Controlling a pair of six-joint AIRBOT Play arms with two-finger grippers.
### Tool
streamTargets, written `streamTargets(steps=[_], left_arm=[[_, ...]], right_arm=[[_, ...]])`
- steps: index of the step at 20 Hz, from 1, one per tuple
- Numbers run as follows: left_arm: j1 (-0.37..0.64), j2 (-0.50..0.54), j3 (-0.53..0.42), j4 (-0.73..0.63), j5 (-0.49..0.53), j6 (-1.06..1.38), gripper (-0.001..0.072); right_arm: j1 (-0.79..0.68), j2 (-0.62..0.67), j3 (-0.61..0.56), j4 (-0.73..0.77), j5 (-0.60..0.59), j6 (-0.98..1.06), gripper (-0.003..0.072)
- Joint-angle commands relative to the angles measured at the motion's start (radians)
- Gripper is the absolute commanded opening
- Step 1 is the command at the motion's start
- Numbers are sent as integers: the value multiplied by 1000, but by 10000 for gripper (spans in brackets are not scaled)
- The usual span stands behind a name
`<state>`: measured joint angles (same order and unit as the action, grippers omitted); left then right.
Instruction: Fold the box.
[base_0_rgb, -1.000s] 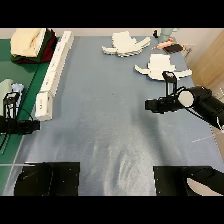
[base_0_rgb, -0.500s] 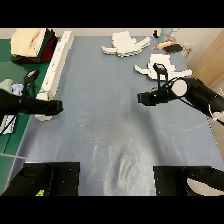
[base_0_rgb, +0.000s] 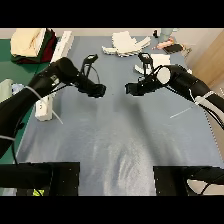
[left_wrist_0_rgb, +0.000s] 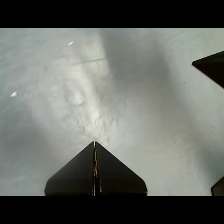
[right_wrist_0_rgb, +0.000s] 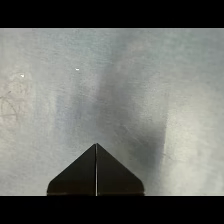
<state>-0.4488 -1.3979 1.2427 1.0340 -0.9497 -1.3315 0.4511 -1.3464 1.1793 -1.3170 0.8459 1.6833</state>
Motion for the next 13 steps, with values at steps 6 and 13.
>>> streamTargets(steps=[6,13], left_arm=[[-37,-107,84,-2,-26,11,14],[-37,-107,84,-2,-27,11,14]], right_arm=[[4,-13,14,1,-6,-1,3],[4,-13,14,1,-6,-1,3]])
